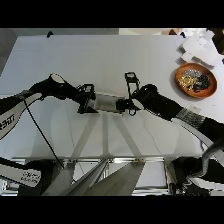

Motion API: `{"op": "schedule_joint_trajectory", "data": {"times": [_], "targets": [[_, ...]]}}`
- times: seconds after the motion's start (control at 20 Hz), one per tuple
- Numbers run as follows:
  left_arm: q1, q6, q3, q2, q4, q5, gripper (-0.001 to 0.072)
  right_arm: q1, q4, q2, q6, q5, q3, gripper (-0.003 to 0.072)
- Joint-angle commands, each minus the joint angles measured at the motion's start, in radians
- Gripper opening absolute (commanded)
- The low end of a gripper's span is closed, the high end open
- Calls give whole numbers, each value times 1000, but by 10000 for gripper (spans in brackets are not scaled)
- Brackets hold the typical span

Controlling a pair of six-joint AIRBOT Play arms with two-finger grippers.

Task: Fold the box and place the chain.

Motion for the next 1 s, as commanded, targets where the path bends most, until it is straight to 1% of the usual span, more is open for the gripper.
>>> {"op": "schedule_joint_trajectory", "data": {"times": [0.0,0.2,0.3,0.4,0.55,0.75,0.95], "targets": [[1,2,0,-1,1,0,208,10,-36,-2,17,21,5,527],[1,2,0,-1,1,0,208,10,-30,-2,18,19,5,527],[1,2,0,-1,1,0,208,10,-27,-5,72,10,6,527],[1,2,0,-1,1,0,208,10,3,-19,117,-4,17,528],[1,2,0,-1,1,0,208,10,44,-47,117,-31,39,528],[1,2,0,-1,1,0,208,10,9,-72,118,-27,49,527],[1,2,0,-1,1,0,208,10,7,-124,118,31,75,527]]}}
